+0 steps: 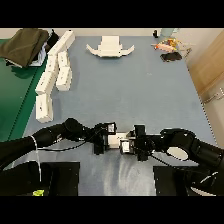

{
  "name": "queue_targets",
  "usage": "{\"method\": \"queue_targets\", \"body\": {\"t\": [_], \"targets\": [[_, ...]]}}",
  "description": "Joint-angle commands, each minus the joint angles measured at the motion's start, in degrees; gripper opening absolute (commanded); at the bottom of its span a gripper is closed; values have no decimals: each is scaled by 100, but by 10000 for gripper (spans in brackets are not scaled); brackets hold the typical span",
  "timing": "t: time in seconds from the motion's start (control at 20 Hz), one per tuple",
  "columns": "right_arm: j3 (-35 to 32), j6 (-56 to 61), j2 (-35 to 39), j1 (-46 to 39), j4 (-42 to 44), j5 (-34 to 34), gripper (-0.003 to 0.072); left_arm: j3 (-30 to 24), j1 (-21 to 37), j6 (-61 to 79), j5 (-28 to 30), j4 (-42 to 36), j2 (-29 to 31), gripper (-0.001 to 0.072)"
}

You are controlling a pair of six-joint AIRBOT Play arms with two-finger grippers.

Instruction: Fold the box.

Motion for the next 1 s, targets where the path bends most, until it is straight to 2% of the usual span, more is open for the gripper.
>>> {"method": "queue_targets", "body": {"t": [0.0, 0.95], "targets": [[7, 4, 133, 4, 59, -85, 447, 7, -2, 0, 4, 0, -2, 531], [186, 0, 289, 4, -450, -234, 442, 7, -2, 0, 4, 0, -2, 531]]}}
